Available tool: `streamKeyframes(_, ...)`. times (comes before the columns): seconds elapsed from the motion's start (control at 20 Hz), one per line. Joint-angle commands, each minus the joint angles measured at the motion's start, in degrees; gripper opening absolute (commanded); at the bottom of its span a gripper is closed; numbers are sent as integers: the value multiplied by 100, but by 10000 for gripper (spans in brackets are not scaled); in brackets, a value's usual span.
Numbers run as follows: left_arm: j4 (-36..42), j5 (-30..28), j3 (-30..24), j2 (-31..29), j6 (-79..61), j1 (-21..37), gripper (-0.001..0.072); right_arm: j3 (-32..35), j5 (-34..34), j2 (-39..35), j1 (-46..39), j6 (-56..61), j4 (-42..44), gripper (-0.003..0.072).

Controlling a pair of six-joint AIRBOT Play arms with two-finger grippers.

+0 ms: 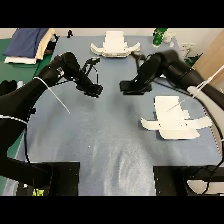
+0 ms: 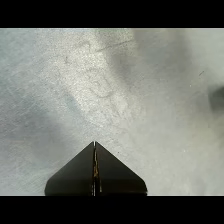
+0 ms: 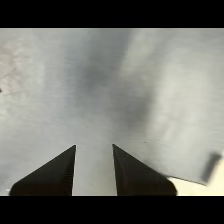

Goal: Fold the box.

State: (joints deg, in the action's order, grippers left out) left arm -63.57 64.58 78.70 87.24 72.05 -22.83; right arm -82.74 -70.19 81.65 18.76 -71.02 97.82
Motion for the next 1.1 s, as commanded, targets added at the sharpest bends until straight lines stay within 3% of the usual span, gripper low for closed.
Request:
streamKeyframes(0.0,-2,-4,0,2,-2,0,15,-638,-1714,4,-470,7,-1043,358)
streamKeyframes(0.15,63,-411,0,2,-2,-4,15,-632,-3115,-9,-1434,-111,-2531,357)
streamKeyframes(0.4,219,-903,0,2,-2,-2,15,181,-2918,-101,-3792,-551,-2702,357)
streamKeyframes(0.6,304,-916,-2,9,0,-4,15,772,-1958,-59,-5574,-1665,-1541,357)
streamKeyframes(0.75,452,-966,-2,20,0,-4,16,782,-1497,249,-6572,-2924,-297,358)
streamKeyframes(1.05,938,-890,-2,20,-2,-4,18,782,-1714,1198,-7060,-4019,256,358)
